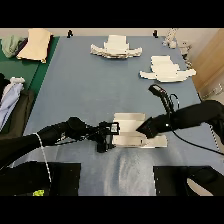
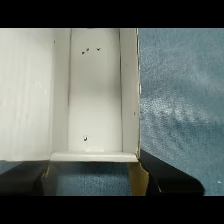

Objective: Fold the box.

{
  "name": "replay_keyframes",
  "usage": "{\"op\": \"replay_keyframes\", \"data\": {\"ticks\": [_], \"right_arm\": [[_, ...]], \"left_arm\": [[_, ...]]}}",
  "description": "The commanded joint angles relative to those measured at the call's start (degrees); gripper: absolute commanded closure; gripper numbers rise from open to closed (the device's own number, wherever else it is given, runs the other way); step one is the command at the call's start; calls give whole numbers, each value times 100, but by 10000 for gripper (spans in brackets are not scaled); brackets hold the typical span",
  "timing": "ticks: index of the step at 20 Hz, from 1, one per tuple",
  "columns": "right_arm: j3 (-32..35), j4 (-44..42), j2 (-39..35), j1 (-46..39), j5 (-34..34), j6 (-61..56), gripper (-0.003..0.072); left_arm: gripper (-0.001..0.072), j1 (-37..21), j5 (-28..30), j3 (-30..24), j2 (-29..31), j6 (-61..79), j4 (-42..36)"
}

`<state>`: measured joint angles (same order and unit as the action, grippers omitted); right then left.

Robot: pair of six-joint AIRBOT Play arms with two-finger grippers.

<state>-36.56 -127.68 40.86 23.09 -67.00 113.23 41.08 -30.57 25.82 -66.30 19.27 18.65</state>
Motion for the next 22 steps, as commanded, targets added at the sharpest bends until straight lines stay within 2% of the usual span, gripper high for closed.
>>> {"op": "replay_keyframes", "data": {"ticks": [1,2,3,4,5,6,8,9,10,14,20,21,22], "right_arm": [[435,496,-752,2,-761,518,687],[597,785,-813,2,-739,634,679],[717,1038,-813,2,-715,872,555],[813,1274,-758,2,-688,1244,374],[850,1491,-686,2,-651,1574,305],[855,1718,-605,2,-581,1884,270],[855,2009,-492,2,-192,2450,127],[855,2037,-422,2,20,2761,81],[855,2028,-345,9,197,3073,57],[855,1729,188,28,688,3910,57],[855,1862,568,385,957,4063,62],[855,1858,621,387,964,4087,66],[855,1840,654,393,975,4089,118]], "left_arm": [[262,2,2,2,-4,-2,0],[262,2,2,2,-4,-2,0],[262,2,2,2,-4,-2,0],[262,2,2,2,-4,-2,0],[262,2,2,2,-4,-2,0],[262,2,2,2,-4,-2,0],[262,2,2,2,-4,-2,0],[262,2,2,2,-4,-2,0],[262,2,2,2,-4,-2,0],[262,2,2,2,-4,-2,0],[262,2,2,2,-4,-2,0],[262,2,2,2,-4,-2,0],[262,2,2,2,-4,-2,0]]}}
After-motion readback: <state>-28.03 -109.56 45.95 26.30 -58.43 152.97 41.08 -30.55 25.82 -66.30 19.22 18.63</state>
